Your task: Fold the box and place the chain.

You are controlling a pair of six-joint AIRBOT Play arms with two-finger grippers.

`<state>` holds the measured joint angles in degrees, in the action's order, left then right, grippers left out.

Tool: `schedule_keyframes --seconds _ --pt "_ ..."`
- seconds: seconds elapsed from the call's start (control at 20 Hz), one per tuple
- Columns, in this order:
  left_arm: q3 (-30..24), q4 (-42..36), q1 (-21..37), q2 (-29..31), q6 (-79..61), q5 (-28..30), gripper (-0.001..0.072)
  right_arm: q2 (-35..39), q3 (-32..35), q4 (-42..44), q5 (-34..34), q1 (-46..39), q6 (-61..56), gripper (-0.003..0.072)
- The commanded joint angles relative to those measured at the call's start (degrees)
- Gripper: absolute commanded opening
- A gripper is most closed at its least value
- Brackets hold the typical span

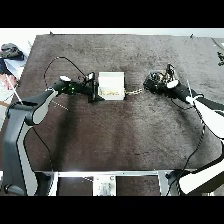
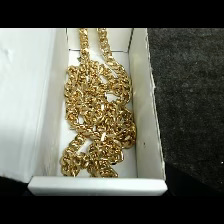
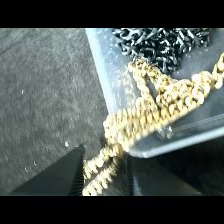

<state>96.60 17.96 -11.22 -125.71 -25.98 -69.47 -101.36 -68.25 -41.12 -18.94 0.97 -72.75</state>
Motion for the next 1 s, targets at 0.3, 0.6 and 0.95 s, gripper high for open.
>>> schedule_keyframes --seconds 0.3,0.6,0.95 --pt "0.0 0.0 0.0 0.0 0.0 0.0 0.0528 8.8 -0.9 2.4 -7.5 0.3 3.8 0.0012" --pt "0.0 0.0 0.0 0.0 0.0 0.0 0.0528 21.2 -0.9 2.4 -10.6 6.1 6.6 0.0012" --pt "0.0 0.0 0.0 0.0 0.0 0.0 0.0528 26.3 -0.9 2.4 -5.3 15.2 7.2 0.0013"
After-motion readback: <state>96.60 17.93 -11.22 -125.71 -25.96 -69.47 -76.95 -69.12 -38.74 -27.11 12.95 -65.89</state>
